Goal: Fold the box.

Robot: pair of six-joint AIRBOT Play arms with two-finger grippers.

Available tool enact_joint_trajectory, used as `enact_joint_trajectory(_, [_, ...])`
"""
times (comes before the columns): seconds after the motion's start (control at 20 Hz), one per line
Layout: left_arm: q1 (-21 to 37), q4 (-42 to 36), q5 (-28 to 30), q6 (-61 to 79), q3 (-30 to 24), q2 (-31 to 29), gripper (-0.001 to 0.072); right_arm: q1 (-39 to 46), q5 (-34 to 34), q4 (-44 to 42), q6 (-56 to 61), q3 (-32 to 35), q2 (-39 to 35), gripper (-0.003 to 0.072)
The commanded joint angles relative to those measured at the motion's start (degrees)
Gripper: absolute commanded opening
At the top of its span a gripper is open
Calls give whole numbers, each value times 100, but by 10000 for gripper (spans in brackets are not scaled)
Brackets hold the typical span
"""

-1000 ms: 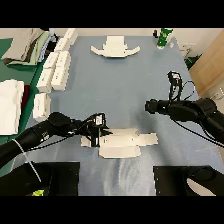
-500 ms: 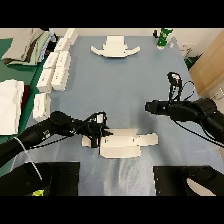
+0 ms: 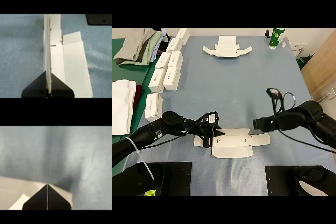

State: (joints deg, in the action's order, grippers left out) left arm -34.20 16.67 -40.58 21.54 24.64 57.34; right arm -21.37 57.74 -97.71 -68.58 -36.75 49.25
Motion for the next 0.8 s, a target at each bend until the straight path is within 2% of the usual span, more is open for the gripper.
enact_joint_trajectory(0.0, [0,9,4,0,4,4,17,-1064,953,-26,511,7,-201,3])
enact_joint_trajectory(0.15, [0,9,4,0,4,4,17,-2404,1099,278,1569,42,-612,3])
enact_joint_trajectory(0.25, [0,9,4,0,7,4,17,-3440,627,310,1659,225,-887,4])
enact_joint_trajectory(0.3, [0,9,4,0,4,4,17,-3945,304,404,1427,350,-953,4])
enact_joint_trajectory(0.4, [0,9,2,0,4,4,17,-4776,-127,667,103,562,-901,20])
enact_joint_trajectory(0.45, [0,9,4,0,4,4,17,-5014,-208,933,-516,612,-769,211])
enact_joint_trajectory(0.5, [0,9,7,0,7,4,17,-5112,-212,1180,-988,629,-595,521])
enact_joint_trajectory(0.55, [0,9,4,0,4,4,17,-5117,-203,1449,-1436,629,-372,627])
enact_joint_trajectory(0.75, [0,9,-7,0,4,4,17,-5110,-317,2776,-1572,629,437,627])
